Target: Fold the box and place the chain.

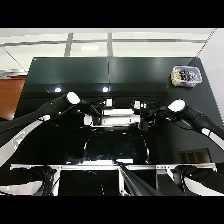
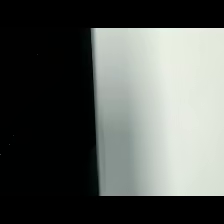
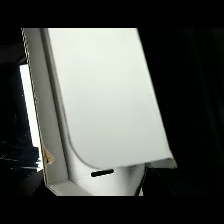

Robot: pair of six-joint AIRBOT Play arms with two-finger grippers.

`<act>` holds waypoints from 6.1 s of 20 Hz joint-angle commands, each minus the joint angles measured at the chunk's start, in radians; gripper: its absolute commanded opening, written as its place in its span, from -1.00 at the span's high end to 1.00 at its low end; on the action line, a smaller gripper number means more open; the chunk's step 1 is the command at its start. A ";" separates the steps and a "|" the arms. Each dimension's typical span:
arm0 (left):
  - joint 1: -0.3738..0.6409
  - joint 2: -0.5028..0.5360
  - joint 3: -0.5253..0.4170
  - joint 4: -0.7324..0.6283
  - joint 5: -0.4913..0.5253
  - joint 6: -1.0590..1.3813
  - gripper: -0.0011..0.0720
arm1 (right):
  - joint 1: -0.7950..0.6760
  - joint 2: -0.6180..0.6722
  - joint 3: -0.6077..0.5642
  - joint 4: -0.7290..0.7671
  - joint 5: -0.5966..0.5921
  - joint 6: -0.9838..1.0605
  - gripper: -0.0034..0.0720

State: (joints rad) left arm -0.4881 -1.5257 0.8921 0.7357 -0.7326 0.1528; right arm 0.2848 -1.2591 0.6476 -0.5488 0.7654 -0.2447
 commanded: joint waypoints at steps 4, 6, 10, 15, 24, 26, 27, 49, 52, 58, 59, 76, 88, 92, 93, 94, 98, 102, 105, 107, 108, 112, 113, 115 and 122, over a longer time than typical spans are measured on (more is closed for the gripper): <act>0.001 0.000 0.000 0.000 0.000 0.000 0.90 | -0.002 -0.059 0.000 0.077 -0.010 -0.150 -0.90; 0.001 0.000 0.000 0.000 0.000 0.000 0.90 | -0.002 -0.072 0.000 0.111 -0.010 -0.180 -0.90; 0.001 0.000 0.000 0.000 0.000 0.000 0.90 | -0.002 -0.080 0.000 0.077 -0.010 -0.167 -0.90; 0.001 0.000 0.000 0.000 0.000 0.000 0.90 | 0.007 -0.091 0.000 0.061 -0.019 -0.113 -0.55; 0.001 0.000 0.000 0.000 0.000 0.000 0.90 | 0.023 -0.092 0.000 0.020 -0.029 -0.098 -0.61; 0.001 0.000 0.000 0.000 0.000 0.000 0.90 | 0.023 -0.092 0.000 0.014 -0.030 -0.091 -0.61; 0.001 0.000 0.000 0.000 0.000 0.000 0.90 | 0.023 -0.093 0.000 0.009 -0.030 -0.087 -0.62; 0.001 0.000 0.000 0.000 0.000 0.000 0.90 | 0.068 -0.096 0.000 -0.003 -0.064 -0.065 -0.77; 0.001 0.000 0.000 0.000 0.000 0.000 0.90 | 0.068 -0.096 0.000 -0.003 -0.069 -0.061 -0.77; 0.001 0.000 0.000 0.000 0.000 0.000 0.90 | 0.068 -0.096 0.000 -0.003 -0.070 -0.061 -0.77; 0.001 0.000 0.000 0.000 0.000 0.000 0.90 | 0.068 -0.096 0.000 -0.003 -0.070 -0.061 -0.77; 0.001 0.000 0.000 0.000 0.000 0.000 0.90 | 0.050 -0.095 0.000 -0.032 -0.037 -0.054 -0.77; 0.001 0.000 0.000 0.000 0.000 0.000 0.90 | 0.064 -0.098 0.000 -0.045 -0.072 -0.024 -0.77; 0.001 0.000 0.000 0.000 0.000 0.000 0.90 | 0.064 -0.098 0.000 -0.047 -0.071 -0.024 -0.27; 0.001 0.000 0.000 0.000 0.000 0.000 0.89 | 0.064 -0.098 0.000 -0.047 -0.070 -0.025 -0.28; 0.001 0.000 0.000 -0.001 0.000 -0.003 0.90 | 0.064 -0.098 0.000 -0.047 -0.070 -0.024 -0.28; 0.002 0.002 0.006 -0.003 -0.013 -0.008 0.89 | 0.064 -0.098 0.000 -0.047 -0.070 -0.024 -0.28; 0.008 0.068 0.019 0.016 -0.031 -0.031 0.02 | 0.064 -0.098 0.000 -0.047 -0.070 -0.025 -0.28; 0.026 0.158 0.019 0.077 -0.043 -0.135 -0.45 | 0.064 -0.098 0.000 -0.048 -0.067 -0.025 -0.28; 0.048 0.224 0.019 0.167 -0.072 -0.238 -0.45 | 0.064 -0.098 0.000 -0.048 -0.067 -0.025 -0.28; 0.061 0.258 0.019 0.215 -0.094 -0.291 -0.45 | 0.064 -0.098 0.000 -0.048 -0.067 -0.025 -0.28; 0.119 0.368 0.019 0.293 -0.237 -0.551 -0.44 | 0.064 -0.098 0.000 -0.048 -0.067 -0.025 -0.28; 0.132 0.382 0.019 0.293 -0.294 -0.636 -0.41 | 0.064 -0.098 0.000 -0.048 -0.067 -0.025 -0.28; 0.142 0.381 0.016 0.287 -0.417 -0.824 0.40 | 0.064 -0.098 0.000 -0.050 -0.066 -0.025 -0.28; 0.013 0.310 -0.194 -0.179 -0.268 -0.662 0.90 | 0.064 -0.098 0.000 -0.055 -0.047 -0.037 0.26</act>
State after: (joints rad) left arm -0.4137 -1.1961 0.7628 0.7494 -1.1324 -0.5774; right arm 0.3489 -1.3567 0.6487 -0.5995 0.7048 -0.2737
